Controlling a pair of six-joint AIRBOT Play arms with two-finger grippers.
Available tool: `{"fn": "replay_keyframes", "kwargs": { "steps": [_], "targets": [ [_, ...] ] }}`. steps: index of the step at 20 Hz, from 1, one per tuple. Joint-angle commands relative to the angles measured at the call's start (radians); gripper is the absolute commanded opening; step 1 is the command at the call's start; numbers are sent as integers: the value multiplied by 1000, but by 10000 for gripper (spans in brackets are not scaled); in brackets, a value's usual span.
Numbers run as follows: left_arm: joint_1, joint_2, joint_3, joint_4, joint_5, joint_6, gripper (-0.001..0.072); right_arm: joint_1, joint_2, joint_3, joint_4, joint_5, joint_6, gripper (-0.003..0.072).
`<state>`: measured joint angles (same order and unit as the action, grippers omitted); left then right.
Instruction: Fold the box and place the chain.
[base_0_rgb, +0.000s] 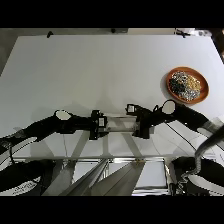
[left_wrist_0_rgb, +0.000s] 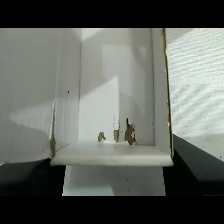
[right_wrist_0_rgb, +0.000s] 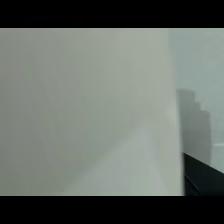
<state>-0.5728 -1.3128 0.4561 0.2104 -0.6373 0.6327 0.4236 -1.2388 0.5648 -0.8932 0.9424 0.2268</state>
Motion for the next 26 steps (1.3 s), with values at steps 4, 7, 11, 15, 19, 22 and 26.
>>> {"fn": "replay_keyframes", "kwargs": {
  "steps": [4,7,11,15,19,22,26],
  "targets": [
    [0,1,-1,0,-6,-5,209,0,135,2,-194,124,212,693],
    [1,1,-1,1,-6,-45,208,0,213,2,-254,126,259,693],
    [0,14,-1,69,-6,-180,203,0,302,2,-291,154,275,692],
    [1,100,-1,284,1,-423,25,0,362,2,-284,177,275,692],
    [0,127,-1,457,-29,-628,161,0,381,2,-238,169,274,692],
    [0,126,-1,485,-43,-659,154,0,381,2,-173,132,272,689],
    [0,126,-1,485,-40,-658,161,0,376,1,-89,87,237,627]
  ]
}}
